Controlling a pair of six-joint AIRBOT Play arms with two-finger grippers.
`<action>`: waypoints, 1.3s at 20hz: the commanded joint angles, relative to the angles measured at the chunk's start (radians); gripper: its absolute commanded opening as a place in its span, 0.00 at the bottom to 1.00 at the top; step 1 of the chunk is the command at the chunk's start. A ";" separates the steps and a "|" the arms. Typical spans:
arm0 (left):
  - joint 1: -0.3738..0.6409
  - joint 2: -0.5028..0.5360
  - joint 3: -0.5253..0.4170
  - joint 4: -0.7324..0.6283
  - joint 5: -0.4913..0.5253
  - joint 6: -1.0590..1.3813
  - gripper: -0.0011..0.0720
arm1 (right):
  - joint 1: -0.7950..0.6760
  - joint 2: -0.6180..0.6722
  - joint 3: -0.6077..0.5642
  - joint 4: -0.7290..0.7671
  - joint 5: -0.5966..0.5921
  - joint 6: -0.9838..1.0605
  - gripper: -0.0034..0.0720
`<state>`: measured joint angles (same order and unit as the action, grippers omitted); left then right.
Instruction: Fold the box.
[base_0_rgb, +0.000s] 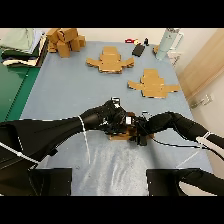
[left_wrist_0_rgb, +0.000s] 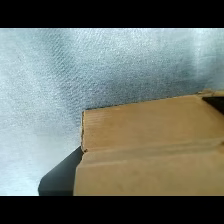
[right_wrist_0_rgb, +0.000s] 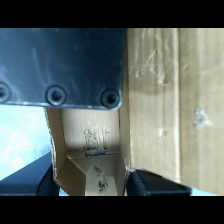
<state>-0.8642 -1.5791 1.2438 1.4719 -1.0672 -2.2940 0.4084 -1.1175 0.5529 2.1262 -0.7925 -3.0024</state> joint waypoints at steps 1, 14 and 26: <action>-0.003 -0.004 0.002 -0.016 -0.008 -0.008 0.03 | 0.001 -0.001 0.000 0.001 0.002 -0.002 0.67; 0.031 -0.006 0.068 -0.008 -0.095 -0.008 0.67 | 0.001 -0.001 0.000 0.001 0.002 -0.002 0.67; 0.028 -0.054 0.069 -0.009 -0.087 -0.005 0.03 | 0.001 -0.001 0.000 0.001 0.002 -0.002 0.67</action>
<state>-0.8322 -1.6279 1.3128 1.4677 -1.1656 -2.3062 0.4091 -1.1179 0.5529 2.1292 -0.7906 -3.0001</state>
